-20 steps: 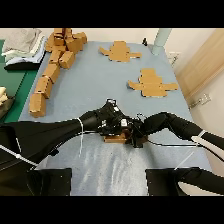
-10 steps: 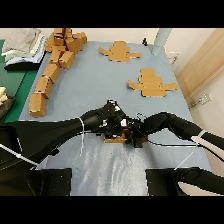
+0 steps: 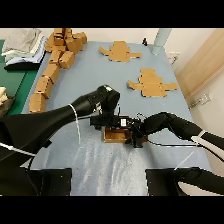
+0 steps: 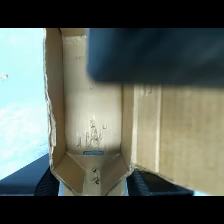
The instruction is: Fold the box.
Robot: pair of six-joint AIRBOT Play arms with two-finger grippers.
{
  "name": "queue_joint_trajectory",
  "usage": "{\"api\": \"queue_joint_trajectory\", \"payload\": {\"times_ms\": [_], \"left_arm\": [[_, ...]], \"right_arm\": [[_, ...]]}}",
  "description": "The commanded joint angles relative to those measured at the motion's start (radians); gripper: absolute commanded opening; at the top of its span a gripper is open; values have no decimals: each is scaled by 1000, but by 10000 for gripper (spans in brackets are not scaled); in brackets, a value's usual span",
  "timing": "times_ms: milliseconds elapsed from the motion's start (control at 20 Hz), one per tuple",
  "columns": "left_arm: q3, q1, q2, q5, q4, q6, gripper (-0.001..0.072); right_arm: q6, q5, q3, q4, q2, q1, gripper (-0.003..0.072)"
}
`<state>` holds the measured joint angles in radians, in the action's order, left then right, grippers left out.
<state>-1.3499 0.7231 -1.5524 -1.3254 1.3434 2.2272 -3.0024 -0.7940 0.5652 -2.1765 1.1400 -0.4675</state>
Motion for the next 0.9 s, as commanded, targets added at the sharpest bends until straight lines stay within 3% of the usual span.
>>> {"api": "queue_joint_trajectory", "payload": {"times_ms": [0,200,350,450,700,850], "left_arm": [[-14,-96,0,-77,-175,-129,424],[-23,-207,0,-181,-317,-269,425],[-24,-279,0,-248,-335,-392,418],[-24,-323,0,-250,-314,-545,16],[3,-349,29,-235,-298,-1063,12],[183,-357,153,-119,-394,-1202,12]], "right_arm": [[0,-1,1,0,0,0,504],[0,-1,1,0,0,0,503],[0,-1,1,0,0,0,504],[0,-1,1,0,0,0,503],[0,-1,1,0,-1,0,504],[0,-1,1,0,0,0,504]]}}
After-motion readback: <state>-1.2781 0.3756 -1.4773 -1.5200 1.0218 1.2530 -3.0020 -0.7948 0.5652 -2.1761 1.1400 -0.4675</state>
